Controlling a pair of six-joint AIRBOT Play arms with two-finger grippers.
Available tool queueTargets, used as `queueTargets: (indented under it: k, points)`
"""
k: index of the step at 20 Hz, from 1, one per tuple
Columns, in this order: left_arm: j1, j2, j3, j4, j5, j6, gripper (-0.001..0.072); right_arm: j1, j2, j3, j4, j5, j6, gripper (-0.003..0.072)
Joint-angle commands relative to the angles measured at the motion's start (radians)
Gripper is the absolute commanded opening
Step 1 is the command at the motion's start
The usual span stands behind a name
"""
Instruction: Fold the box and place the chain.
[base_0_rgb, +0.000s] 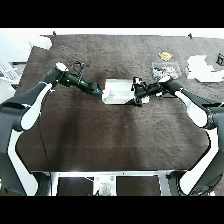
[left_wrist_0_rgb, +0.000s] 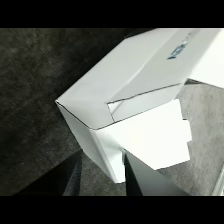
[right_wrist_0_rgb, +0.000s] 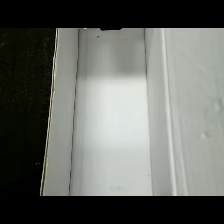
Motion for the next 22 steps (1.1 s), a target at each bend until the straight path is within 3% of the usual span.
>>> queueTargets:
  k: [1, 16, 22]
  points:
    - [-0.013, 0.000, 0.001, -0.010, -0.012, 0.000, 0.0309, 0.000, 0.000, 0.001, 0.000, 0.000, 0.000, 0.0572]
    - [-0.043, -0.001, 0.001, -0.005, 0.005, -0.097, 0.0310, 0.000, 0.000, 0.001, 0.000, 0.000, 0.000, 0.0571]
    - [-0.043, -0.001, 0.001, -0.002, 0.062, -0.145, 0.0310, 0.000, 0.000, 0.001, 0.000, 0.000, 0.000, 0.0571]
